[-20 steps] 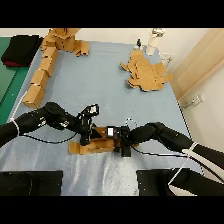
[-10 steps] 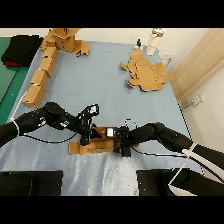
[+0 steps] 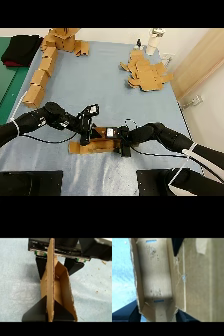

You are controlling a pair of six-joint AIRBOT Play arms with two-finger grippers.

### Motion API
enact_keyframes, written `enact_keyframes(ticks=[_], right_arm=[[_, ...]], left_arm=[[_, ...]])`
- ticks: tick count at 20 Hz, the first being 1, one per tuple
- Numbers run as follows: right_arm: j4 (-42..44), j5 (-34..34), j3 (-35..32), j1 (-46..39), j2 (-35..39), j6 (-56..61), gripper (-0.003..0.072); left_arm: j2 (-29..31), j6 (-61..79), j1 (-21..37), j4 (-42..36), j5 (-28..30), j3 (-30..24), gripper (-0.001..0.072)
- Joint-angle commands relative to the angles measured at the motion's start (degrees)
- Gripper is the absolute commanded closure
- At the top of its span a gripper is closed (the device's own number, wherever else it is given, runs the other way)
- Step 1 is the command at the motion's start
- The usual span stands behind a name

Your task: Fold the box.

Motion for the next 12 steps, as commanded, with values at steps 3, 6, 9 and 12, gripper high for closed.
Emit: enact_keyframes(ticks=[3,6,9,12], right_arm=[[0.02,-0.02,-0.02,0.07,-0.04,0.02,0.0171],[0.02,-0.02,-0.02,0.07,-0.04,0.00,0.0171],[0.02,0.00,-0.02,0.07,-0.04,0.00,0.0170],[0.02,0.00,-0.02,0.07,-0.04,0.02,0.0171]], left_arm=[[0.02,0.04,-0.04,0.00,0.22,0.00,0.0698],[0.02,0.04,-0.04,0.02,0.28,0.00,0.0698],[0.02,-0.02,0.09,0.04,2.47,0.00,0.0697],[0.09,-0.90,0.09,0.02,3.39,0.24,0.0519]])
